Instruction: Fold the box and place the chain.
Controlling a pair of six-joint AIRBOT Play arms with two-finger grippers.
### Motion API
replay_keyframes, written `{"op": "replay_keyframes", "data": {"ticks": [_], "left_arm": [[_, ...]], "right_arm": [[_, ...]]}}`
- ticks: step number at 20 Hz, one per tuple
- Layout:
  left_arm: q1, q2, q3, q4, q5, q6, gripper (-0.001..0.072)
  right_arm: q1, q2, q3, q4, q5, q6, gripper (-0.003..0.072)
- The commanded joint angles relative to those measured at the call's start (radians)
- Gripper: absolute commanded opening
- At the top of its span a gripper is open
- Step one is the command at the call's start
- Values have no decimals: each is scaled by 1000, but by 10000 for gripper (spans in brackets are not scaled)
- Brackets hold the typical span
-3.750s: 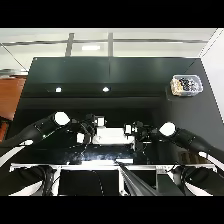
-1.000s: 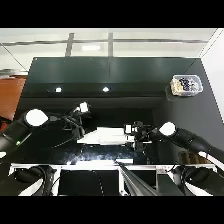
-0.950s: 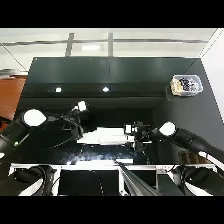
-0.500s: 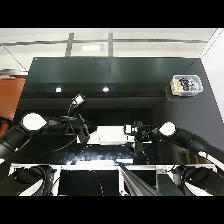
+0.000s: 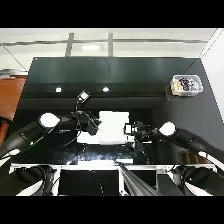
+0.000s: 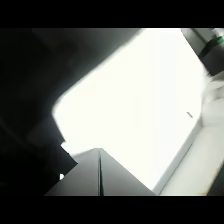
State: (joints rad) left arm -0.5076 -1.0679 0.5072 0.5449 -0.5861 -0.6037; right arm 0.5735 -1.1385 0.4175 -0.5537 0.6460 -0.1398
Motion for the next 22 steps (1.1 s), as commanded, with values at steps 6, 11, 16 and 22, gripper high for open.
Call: {"op": "replay_keyframes", "data": {"ticks": [6, 11, 16, 22], "left_arm": [[63, -6, 55, 127, -53, 6, 31], [208, 121, 74, 259, -343, 5, 705], [237, 126, 35, 429, -488, 192, 704], [237, 83, -56, 170, -372, 556, 704]], "right_arm": [[1, -1, 0, 0, 0, 0, 333], [1, -1, 0, 0, 0, 0, 333], [1, -1, 0, 0, 0, 0, 333], [1, -1, 0, 0, 0, 0, 333]]}}
